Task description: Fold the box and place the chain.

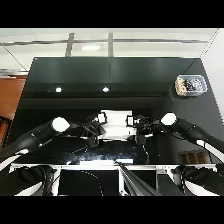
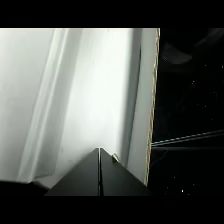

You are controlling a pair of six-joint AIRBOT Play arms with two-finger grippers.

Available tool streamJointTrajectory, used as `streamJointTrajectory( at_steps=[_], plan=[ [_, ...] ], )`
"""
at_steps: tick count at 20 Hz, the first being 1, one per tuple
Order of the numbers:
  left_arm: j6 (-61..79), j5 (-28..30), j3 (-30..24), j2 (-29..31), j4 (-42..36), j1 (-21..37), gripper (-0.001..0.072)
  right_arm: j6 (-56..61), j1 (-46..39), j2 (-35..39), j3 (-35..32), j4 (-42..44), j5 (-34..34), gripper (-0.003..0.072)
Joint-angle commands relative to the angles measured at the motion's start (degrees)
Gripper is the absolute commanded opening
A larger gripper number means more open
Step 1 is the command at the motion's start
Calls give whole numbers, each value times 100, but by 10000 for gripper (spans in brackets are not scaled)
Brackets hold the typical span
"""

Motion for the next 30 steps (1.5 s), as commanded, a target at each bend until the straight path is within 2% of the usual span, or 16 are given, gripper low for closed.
streamJointTrajectory(
  at_steps=[1, 3, 6, 9, 11, 15, 19, 21, 25, 29, 30],
  plan=[
    [-1864, -76, 2, 599, 909, 568, 28, -13, 2, -4, -2, -11, -2, 433],
    [-3381, -529, 2, 1047, 1578, 1285, 29, -13, 2, -4, 0, -11, -2, 433],
    [-4039, -1703, -11, 1436, 1762, 2498, 29, -13, 2, -4, 0, -11, -2, 433],
    [-6120, -2205, -120, 1322, 1766, 3442, 29, -13, 2, -4, 0, -11, -2, 433],
    [-7079, -2494, -317, 1104, 1720, 3777, 30, -13, 2, -4, -2, -11, -2, 433],
    [-6874, -2771, -581, 358, 909, 3654, 30, -13, 2, -4, -2, -11, -2, 433],
    [-6782, -2494, -581, -431, 501, 3038, 33, -13, 2, -4, 0, -11, -2, 433],
    [-6223, -2312, -579, -686, -42, 2691, 34, -13, 2, -4, 0, -11, -2, 433],
    [-5451, -2000, -579, -710, -1062, 2282, 34, -13, 2, -4, 0, -11, -2, 433],
    [-4614, -2055, -579, -634, -1620, 2277, 37, -13, 2, -4, -2, -11, -2, 433],
    [-4489, -2068, -579, -577, -1722, 2277, 157, -13, 2, -4, -2, -11, -2, 432]
  ],
)
